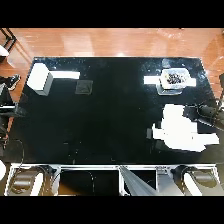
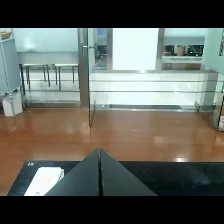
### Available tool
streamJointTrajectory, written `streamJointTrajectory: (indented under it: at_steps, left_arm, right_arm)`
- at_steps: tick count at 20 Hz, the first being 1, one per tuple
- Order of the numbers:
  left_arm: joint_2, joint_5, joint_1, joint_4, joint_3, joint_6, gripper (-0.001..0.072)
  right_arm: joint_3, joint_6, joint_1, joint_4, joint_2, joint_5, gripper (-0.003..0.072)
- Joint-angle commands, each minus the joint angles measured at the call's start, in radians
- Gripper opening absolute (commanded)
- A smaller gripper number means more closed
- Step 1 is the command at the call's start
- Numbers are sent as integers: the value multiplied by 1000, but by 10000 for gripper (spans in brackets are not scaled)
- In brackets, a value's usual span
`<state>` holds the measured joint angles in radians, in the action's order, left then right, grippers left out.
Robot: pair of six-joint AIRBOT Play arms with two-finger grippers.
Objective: Fold the box and place the chain.
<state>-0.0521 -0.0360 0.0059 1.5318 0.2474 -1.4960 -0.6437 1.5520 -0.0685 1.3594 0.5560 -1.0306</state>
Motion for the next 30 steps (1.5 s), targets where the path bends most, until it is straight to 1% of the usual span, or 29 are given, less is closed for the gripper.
streamJointTrajectory:
  at_steps: [1, 21, 26, 27, 29, 30]
  left_arm:
    - [1, 0, 1, 0, 0, 0, 27]
    - [1, 0, 1, 0, 0, 0, 27]
    - [1, 14, 1, -4, 0, 0, 27]
    - [1, 17, 1, -11, 0, -1, 27]
    - [-2, 3, -7, -151, -1, -42, 27]
    - [-13, -32, -13, -203, -1, -43, 26]
  right_arm:
    - [0, 0, 0, 0, -1, 0, 21]
    - [0, 0, 0, -1, -1, 0, 21]
    - [0, 0, 0, -1, -1, 4, 21]
    - [1, 0, 0, -1, -1, 4, 21]
    - [1, 1, 0, 0, 0, 19, 23]
    - [1, 2, 0, -1, 0, 28, 63]
